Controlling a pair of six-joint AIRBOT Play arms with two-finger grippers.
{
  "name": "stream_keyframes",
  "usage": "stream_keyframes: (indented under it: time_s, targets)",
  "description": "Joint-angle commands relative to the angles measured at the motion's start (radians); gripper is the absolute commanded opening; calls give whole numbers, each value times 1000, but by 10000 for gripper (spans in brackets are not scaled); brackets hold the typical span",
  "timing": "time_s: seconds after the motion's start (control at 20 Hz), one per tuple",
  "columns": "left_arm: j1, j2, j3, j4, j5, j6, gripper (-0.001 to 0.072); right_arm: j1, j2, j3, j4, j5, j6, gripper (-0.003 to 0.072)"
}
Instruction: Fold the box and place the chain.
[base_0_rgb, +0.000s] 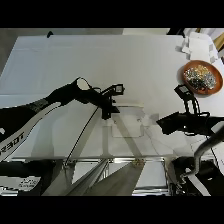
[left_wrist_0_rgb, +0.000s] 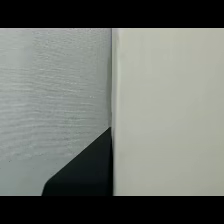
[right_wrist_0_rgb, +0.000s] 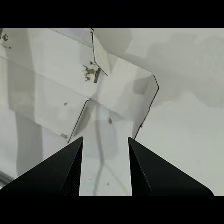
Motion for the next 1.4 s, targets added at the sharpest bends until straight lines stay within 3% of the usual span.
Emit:
stream_keyframes:
  time_s: [0.0, 0.95, 1.0, 1.15, 1.35]
  targets:
    - [-1, -11, -1, 1, 12, 2, 5, 1, 1, 0, -2, -14, -4, 310]
    - [-1, -29, 0, 0, 6, 0, 13, 1, 1, 0, -9, -15, -36, 310]
    - [-1, -29, 0, 0, 6, 0, 13, 1, 1, 0, -3, -15, -64, 288]
    - [-1, -29, 0, 0, 6, 0, 13, 1, 1, -9, 38, -39, -298, 11]
    - [-1, -29, 0, 0, 6, 0, 13, 29, -40, -43, 243, -52, -761, 9]
